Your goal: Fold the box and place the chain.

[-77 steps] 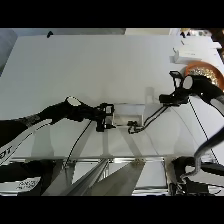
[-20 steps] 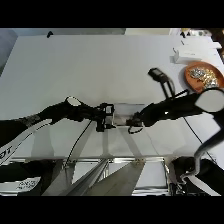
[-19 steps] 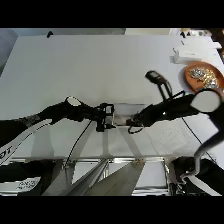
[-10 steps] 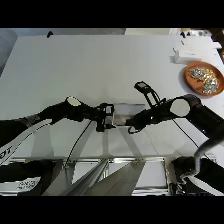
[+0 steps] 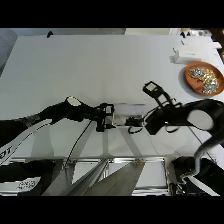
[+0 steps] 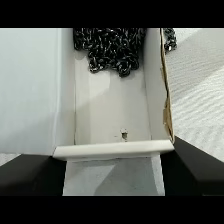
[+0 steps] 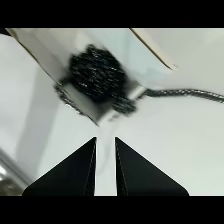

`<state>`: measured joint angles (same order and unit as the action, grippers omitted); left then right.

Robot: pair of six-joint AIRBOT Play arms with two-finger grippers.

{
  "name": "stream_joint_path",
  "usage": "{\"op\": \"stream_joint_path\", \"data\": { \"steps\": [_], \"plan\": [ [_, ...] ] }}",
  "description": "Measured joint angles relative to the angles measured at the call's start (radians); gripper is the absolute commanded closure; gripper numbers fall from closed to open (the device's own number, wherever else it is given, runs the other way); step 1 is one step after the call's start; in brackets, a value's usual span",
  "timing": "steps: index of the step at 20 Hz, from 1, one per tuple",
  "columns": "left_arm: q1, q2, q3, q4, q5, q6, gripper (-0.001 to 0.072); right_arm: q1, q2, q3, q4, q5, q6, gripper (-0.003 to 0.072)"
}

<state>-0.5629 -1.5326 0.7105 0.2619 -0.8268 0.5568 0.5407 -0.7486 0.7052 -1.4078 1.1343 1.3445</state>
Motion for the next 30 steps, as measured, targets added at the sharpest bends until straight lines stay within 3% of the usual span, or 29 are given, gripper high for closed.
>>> {"op": "stream_joint_path", "data": {
  "steps": [4,8,12,20,25,30],
  "plan": [
    [0.000,0.000,0.000,0.000,0.000,0.000,0.0457,0.001,0.082,-0.103,-0.082,-0.034,-0.098,0.0561],
    [0.000,0.000,0.000,0.000,0.000,0.000,0.0457,0.001,0.079,-0.258,-0.056,-0.200,-0.260,0.0382],
    [0.000,0.000,0.000,0.000,0.000,0.000,0.0457,0.001,-0.004,-0.332,0.040,-0.379,-0.385,0.0383],
    [0.000,0.000,0.000,0.000,0.000,0.000,0.0457,-0.001,-0.141,-0.357,0.099,-0.501,-0.517,0.0386],
    [0.000,0.000,0.000,0.000,0.000,0.000,0.0457,-0.135,-0.153,-0.346,0.159,-0.449,-0.665,0.0388],
    [0.000,0.000,0.000,0.000,0.000,0.000,0.0457,-0.393,-0.172,-0.321,0.503,-0.254,-1.191,0.0386]
  ]
}}
